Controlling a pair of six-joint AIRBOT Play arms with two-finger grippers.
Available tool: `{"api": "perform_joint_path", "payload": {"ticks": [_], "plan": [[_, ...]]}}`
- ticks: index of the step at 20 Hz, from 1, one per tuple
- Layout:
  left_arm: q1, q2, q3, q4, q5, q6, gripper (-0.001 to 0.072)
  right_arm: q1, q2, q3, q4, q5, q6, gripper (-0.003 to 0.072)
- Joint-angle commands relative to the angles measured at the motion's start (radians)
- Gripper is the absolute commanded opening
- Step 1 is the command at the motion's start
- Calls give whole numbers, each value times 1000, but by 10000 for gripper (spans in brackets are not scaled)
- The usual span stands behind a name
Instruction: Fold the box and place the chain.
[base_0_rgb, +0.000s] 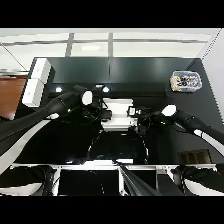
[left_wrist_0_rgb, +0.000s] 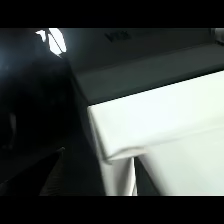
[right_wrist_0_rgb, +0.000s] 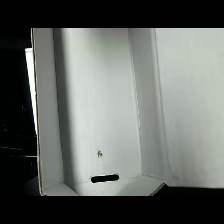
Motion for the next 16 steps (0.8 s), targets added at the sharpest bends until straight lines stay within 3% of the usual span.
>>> {"api": "perform_joint_path", "payload": {"ticks": [1, 7, 8, 9, 16], "plan": [[-57, -25, 44, 132, -18, -133, 486, 1, -1, 0, 0, 1, 0, 471], [-91, -81, 58, 136, -80, -166, 481, 1, -1, 0, 0, 1, 0, 471], [-93, -82, 58, 136, -76, -178, 446, 1, -1, 0, 0, 1, 0, 471], [-93, -81, 60, 134, -64, -189, 351, 1, -1, 0, 0, 1, 0, 471], [-91, -81, 86, 131, -54, -193, 344, 1, -1, 0, 0, 1, 0, 471]]}}
